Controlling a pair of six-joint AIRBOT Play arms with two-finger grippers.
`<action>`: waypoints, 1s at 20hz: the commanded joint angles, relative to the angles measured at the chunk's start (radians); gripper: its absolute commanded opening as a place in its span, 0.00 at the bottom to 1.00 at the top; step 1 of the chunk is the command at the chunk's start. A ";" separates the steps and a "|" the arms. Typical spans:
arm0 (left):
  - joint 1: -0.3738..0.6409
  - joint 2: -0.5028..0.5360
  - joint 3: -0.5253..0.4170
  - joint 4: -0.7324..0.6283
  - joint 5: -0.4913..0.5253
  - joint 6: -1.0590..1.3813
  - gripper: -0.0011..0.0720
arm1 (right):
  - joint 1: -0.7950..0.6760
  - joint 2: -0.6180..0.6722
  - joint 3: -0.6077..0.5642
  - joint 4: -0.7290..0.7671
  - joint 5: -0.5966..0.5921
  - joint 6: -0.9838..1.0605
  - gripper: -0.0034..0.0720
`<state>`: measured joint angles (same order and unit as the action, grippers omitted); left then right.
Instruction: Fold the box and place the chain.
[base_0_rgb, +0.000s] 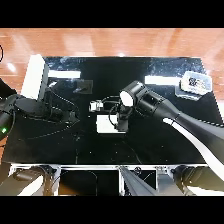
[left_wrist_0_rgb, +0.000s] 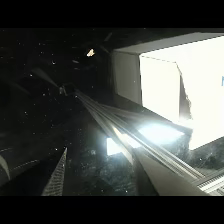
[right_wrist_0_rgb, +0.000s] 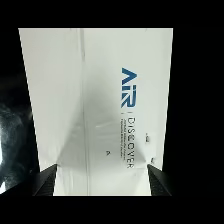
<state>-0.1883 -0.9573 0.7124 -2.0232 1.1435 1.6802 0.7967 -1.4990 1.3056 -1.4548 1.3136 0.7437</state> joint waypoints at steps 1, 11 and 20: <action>0.000 0.000 0.000 0.003 -0.027 0.019 0.71 | 0.021 0.001 0.000 -0.054 -0.008 0.000 0.99; -0.001 0.000 0.000 -0.001 -0.044 0.026 0.71 | 0.083 0.000 0.000 -0.137 -0.029 0.065 0.99; -0.001 0.000 0.000 -0.001 -0.048 0.026 0.71 | 0.083 -0.020 0.000 -0.132 -0.058 0.064 0.99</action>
<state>-0.1890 -0.9573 0.7124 -2.0243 1.0969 1.7058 0.8783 -1.5101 1.3056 -1.5913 1.2629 0.8062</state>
